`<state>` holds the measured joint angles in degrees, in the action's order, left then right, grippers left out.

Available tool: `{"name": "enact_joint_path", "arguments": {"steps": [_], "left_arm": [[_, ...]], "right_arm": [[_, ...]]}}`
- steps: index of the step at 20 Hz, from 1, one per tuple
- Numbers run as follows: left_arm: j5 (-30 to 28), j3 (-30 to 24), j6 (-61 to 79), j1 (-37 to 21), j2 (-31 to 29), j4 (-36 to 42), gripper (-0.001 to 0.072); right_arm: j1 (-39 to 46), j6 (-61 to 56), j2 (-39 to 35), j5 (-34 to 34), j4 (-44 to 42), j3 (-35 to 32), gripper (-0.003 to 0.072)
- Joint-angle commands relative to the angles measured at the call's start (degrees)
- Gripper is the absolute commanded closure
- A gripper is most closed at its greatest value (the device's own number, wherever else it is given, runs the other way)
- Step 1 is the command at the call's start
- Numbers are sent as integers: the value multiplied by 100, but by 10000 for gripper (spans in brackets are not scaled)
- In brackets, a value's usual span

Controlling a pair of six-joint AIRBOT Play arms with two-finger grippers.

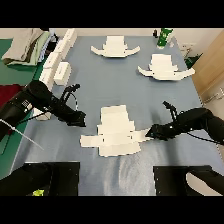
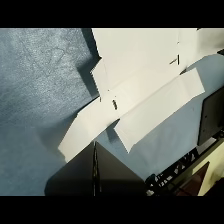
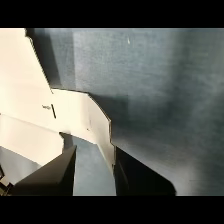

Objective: Fold the box.

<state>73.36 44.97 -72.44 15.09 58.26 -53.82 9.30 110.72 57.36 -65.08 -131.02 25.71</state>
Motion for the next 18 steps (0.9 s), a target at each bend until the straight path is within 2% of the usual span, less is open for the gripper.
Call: {"name": "enact_joint_path", "arguments": {"steps": [1, 10, 14, 15, 16, 18], "left_arm": [[122, -4, 2, -7, -2, 24, 693], [212, -4, 2, -7, -2, 24, 693], [203, -4, 2, -7, -2, 26, 693], [203, -4, 2, -7, -2, 26, 693], [203, -4, 2, -7, -2, 26, 693], [162, -4, 2, -7, -2, 28, 693]], "right_arm": [[74, 402, 376, -76, 48, 302, 355], [144, 730, 529, -525, 341, 732, 355], [140, 1237, 1145, -793, -297, 804, 358], [140, 1325, 1305, -824, -420, 822, 433], [140, 1388, 1447, -855, -439, 839, 463], [140, 1412, 1694, -866, -503, 879, 475]]}}
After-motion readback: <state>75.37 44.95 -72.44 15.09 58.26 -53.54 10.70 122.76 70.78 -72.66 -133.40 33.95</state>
